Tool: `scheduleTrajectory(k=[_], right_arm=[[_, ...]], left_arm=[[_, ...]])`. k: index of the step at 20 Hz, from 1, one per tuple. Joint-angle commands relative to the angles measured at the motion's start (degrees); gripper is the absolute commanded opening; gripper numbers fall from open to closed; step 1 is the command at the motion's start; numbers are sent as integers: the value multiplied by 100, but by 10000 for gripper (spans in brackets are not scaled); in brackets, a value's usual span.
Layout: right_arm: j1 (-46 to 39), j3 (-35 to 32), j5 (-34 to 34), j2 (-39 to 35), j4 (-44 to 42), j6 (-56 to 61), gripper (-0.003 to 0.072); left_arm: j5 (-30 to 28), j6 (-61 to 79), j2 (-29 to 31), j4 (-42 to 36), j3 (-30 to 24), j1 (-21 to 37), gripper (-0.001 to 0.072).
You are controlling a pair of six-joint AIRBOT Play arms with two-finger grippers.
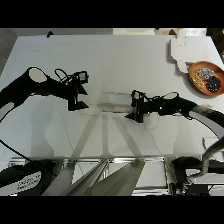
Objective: Fold the box and place the chain.
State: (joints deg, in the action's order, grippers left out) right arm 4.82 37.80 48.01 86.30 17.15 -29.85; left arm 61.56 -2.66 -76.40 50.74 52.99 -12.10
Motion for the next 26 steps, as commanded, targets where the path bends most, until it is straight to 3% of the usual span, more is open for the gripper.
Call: scheduleTrajectory(k=[1, 5, 6, 7, 15, 17, 21, 22, 23, 26], right_arm=[[4, 4, 2, -4, 0, 2, 361], [4, 4, 2, -4, 0, 2, 361], [4, 4, 2, -4, 0, 2, 361], [4, 4, 2, -4, 0, 2, 361], [4, 4, 2, -4, 0, 2, 361], [4, 4, 2, -4, 0, 2, 361], [4, 4, 2, -4, 0, 2, 361], [4, 4, 2, -4, 0, 2, 361], [4, 4, 2, -4, 0, 2, 361], [4, 4, 2, -4, 0, 2, 361]], left_arm=[[-450, 1403, 9, -544, -435, -13, 708], [-684, 2636, -11, -1462, -931, -13, 692], [-669, 2723, -61, -1613, -940, -15, 616], [-682, 2855, -122, -1700, -940, -15, 602], [-933, 2988, -588, -1786, -940, -308, 602], [-911, 2992, -621, -1794, -940, -391, 565], [-977, 3097, -638, -1797, -940, -450, 561], [-1029, 3119, -638, -1797, -940, -457, 465], [-1086, 3121, -638, -1790, -940, -472, 310], [-1078, 3121, -638, -1792, -940, -481, 287]])
